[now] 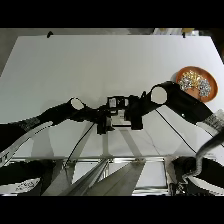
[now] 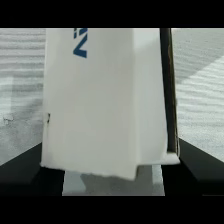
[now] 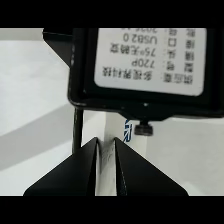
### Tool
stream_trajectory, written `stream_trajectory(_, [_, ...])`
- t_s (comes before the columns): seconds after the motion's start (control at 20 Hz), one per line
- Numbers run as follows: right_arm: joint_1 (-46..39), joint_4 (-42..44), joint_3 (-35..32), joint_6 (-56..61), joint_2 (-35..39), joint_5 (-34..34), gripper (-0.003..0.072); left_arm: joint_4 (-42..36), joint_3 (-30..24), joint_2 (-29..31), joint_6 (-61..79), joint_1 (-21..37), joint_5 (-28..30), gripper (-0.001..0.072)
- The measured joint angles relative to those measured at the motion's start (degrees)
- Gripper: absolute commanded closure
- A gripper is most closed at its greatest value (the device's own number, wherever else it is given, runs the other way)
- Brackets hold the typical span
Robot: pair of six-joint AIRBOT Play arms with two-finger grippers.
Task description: Fold the box and place the chain.
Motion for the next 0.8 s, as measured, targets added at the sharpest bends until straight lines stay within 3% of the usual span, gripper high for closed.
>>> stream_trajectory(0.2, [0.2,0.37,-2.05,0.07,0.02,-1.53,0.0575,-0.02,0.0,0.0,0.0,0.0,-0.07,0.0348])
stream_trajectory(0.35, [0.61,0.44,-3.69,0.07,0.02,-3.17,0.0451,0.02,0.0,0.0,0.07,0.0,-0.04,0.0348])
stream_trajectory(0.5, [0.79,0.33,-4.33,0.09,0.46,-3.54,0.045,0.04,0.0,0.0,0.2,0.0,-0.09,0.0348])
stream_trajectory(0.7, [0.83,0.37,-4.61,0.07,3.54,-3.69,0.0487,0.2,0.0,0.0,0.33,-0.02,-0.39,0.0348])
stream_trajectory(0.8, [0.68,0.44,-4.68,0.02,4.61,-3.52,0.0637,0.17,0.0,0.0,0.28,-0.02,-0.39,0.0348])
